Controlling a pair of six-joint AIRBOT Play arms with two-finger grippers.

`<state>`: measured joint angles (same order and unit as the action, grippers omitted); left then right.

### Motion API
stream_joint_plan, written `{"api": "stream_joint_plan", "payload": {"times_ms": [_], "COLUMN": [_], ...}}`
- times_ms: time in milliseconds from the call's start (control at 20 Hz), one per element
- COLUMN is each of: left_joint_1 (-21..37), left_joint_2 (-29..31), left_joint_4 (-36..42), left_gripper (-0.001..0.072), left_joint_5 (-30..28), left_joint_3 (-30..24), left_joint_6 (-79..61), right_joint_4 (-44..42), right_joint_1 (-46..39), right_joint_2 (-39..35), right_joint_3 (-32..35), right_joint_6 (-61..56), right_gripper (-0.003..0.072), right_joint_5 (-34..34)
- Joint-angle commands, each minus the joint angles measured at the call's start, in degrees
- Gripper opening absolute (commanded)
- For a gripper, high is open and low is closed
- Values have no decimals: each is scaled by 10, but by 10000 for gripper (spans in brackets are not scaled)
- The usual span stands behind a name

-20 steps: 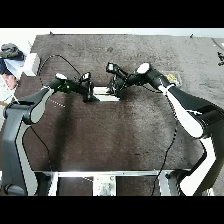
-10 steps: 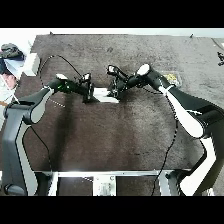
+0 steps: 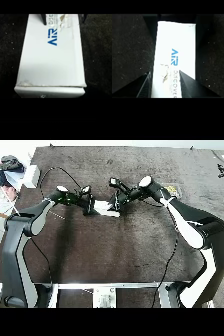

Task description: Fold the box and place the chain.

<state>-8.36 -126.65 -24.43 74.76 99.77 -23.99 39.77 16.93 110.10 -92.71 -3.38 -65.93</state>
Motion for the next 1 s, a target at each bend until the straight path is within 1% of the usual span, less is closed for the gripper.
{"api": "stream_joint_plan", "payload": {"times_ms": [0, 100, 250, 300, 400, 500, 650, 850, 950], "left_joint_1": [1, 1, 1, 1, 1, 1, 1, 1, 1], "left_joint_2": [0, 0, 0, 0, 0, 0, 0, 0, 0], "left_joint_4": [1, 0, 0, 1, 1, 0, 0, 0, 0], "left_gripper": [467, 467, 467, 466, 467, 467, 467, 466, 467], "left_joint_5": [-2, -2, -2, -2, -2, -3, -3, -3, -3], "left_joint_3": [1, 1, 1, 1, 1, 1, 1, 1, 1], "left_joint_6": [0, 0, 0, 0, 0, 0, 0, 0, 0], "right_joint_4": [-88, -120, -118, -120, -129, -125, -79, -61, -50], "right_joint_1": [-24, -33, -33, -33, -34, -34, -34, -34, -34], "right_joint_2": [-1, -1, -1, -1, -1, -1, -1, -1, -1], "right_joint_3": [-2, -2, -2, -2, -2, -2, 2, 41, 56], "right_joint_6": [11, 21, 22, 21, 18, -12, -46, -54, -54], "right_gripper": [386, 386, 385, 362, 4, 9, 9, 9, 9], "right_joint_5": [-15, -29, -28, -21, -18, -16, 2, 44, 43]}}
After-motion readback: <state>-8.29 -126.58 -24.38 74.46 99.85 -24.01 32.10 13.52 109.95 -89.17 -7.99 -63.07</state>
